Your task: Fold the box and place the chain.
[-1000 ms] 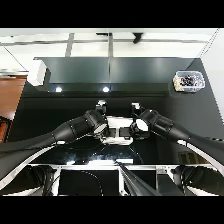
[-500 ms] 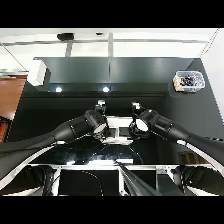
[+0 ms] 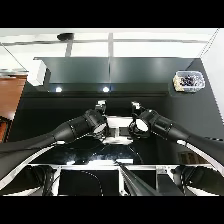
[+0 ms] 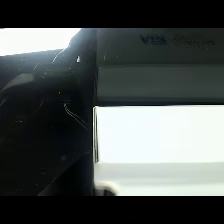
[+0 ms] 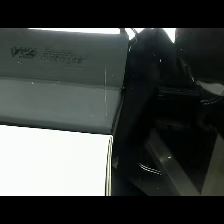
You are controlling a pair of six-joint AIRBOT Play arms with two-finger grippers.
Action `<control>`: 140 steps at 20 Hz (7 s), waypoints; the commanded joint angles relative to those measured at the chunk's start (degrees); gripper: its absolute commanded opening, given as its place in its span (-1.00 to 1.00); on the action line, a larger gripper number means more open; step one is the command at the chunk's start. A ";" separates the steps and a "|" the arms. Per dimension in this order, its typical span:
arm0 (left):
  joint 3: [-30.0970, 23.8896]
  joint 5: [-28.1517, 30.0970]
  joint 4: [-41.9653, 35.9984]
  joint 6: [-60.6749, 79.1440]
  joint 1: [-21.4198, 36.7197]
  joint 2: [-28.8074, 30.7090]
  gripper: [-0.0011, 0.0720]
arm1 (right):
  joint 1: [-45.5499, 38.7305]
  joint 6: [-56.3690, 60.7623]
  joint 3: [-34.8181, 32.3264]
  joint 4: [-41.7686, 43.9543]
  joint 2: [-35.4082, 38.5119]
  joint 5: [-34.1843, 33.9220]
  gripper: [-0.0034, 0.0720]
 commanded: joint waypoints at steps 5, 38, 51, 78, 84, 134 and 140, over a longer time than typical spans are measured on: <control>-0.02 0.13 -0.02 0.02 0.02 0.00 -0.90 | 0.02 -0.02 0.00 0.00 0.02 -0.09 -0.02; -0.02 -0.07 -0.02 0.02 0.02 0.00 -0.90 | -22.03 -19.39 3.67 -27.32 33.14 16.59 0.11; -0.02 -0.11 -0.02 0.02 0.02 0.00 -0.90 | -59.58 -13.75 18.71 -23.91 -3.54 -18.01 0.11; -0.02 -0.28 -0.04 0.02 0.02 0.00 -0.90 | -59.84 -31.43 40.04 -14.93 -28.48 -8.09 -0.72; -0.02 -0.26 -0.04 0.02 0.02 0.00 -0.90 | -59.84 -39.30 46.03 -14.12 -23.65 0.31 -0.89; -0.02 0.20 -0.04 0.00 0.02 0.00 -0.90 | -29.51 -56.68 -0.50 33.38 25.38 21.88 -0.89; -0.02 0.17 -0.07 0.00 0.02 0.00 -0.90 | -21.14 -55.30 -2.43 36.94 24.35 10.67 -0.89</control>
